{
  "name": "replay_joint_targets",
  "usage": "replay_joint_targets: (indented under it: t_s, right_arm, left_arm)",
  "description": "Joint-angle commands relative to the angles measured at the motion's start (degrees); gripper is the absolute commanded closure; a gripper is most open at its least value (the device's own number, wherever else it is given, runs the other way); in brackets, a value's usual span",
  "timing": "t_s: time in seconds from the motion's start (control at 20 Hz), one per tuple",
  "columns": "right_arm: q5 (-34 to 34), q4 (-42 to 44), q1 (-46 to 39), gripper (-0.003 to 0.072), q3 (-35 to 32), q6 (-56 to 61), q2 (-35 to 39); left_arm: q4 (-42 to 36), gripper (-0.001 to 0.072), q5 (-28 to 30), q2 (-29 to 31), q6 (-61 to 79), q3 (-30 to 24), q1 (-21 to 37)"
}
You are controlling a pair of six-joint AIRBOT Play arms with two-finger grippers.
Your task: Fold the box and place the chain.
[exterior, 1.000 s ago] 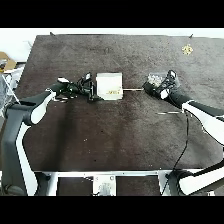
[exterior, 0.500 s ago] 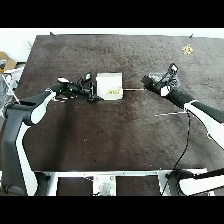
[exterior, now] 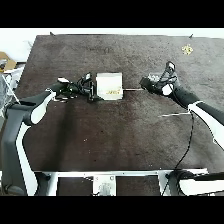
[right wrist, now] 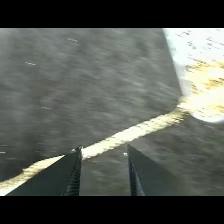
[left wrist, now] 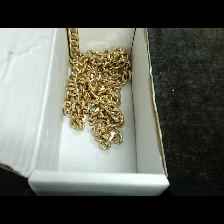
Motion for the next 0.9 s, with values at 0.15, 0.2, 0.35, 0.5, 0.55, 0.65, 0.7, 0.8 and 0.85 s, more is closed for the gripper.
replay_joint_targets:
  t_s: [0.15, 0.2, 0.35, 0.5, 0.55, 0.65, 0.7, 0.8, 0.85]
  right_arm:
    - [-1.7, 1.2, -2.7, 0.0363, -0.2, 0.4, -5.3]
    - [-3.3, 2.0, -2.7, 0.0363, -0.2, 0.4, -5.7]
    - [-8.1, 4.2, -2.7, 0.0364, -0.2, 0.5, -6.1]
    - [-10.8, 5.5, -2.7, 0.0435, -0.1, 0.6, -6.4]
    - [-10.9, 5.6, -2.7, 0.0494, 0.1, 0.7, -6.9]
    - [-10.2, 7.9, -2.7, 0.0495, 0.7, 0.8, -8.5]
    - [-10.1, 8.7, -2.6, 0.0581, 0.9, 0.8, -9.2]
    - [-10.9, 8.3, -1.6, 0.069, 0.9, 0.2, -8.9]
    - [-10.9, 7.2, -0.9, 0.069, 0.9, -0.1, -8.1]
  left_arm:
    - [0.0, 0.0434, 0.0, 0.0, 0.0, 0.0, 0.0]
    - [0.0, 0.0434, 0.0, 0.0, 0.0, 0.0, 0.0]
    - [0.0, 0.0434, 0.0, 0.0, 0.0, 0.0, 0.0]
    - [0.0, 0.0434, 0.0, 0.0, 0.0, 0.0, 0.0]
    - [0.0, 0.0434, 0.0, 0.0, 0.0, 0.0, 0.0]
    - [0.0, 0.0434, 0.0, 0.0, 0.0, 0.0, 0.0]
    - [0.0, 0.0434, 0.0, 0.0, 0.0, 0.0, 0.0]
    - [0.0, 0.0434, 0.0, 0.0, 0.0, 0.0, 0.0]
    - [0.0, 0.0434, 0.0, 0.0, 0.0, 0.0, 0.0]
